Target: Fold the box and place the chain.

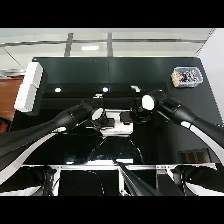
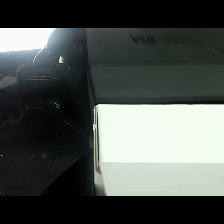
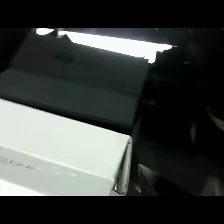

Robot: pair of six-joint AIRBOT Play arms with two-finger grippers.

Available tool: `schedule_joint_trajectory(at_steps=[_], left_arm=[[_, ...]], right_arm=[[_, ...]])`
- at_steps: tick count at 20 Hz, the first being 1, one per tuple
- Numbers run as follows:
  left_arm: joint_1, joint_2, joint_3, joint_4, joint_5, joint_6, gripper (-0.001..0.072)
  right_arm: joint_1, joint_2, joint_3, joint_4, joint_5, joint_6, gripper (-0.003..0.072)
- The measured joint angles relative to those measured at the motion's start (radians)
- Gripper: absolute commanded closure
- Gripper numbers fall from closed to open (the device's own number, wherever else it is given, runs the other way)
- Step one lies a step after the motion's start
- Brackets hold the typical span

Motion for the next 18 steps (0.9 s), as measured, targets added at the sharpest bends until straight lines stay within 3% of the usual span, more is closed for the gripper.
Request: schedule_joint_trajectory(at_steps=[6,18], left_arm=[[0.000,0.000,0.000,0.000,0.000,0.000,0.0680],[0.000,0.000,0.000,0.000,0.000,0.000,0.0679]], right_arm=[[0.064,-0.031,0.013,-0.093,0.022,0.097,0.0222],[0.080,-0.054,0.014,-0.131,0.036,0.198,0.0222]])
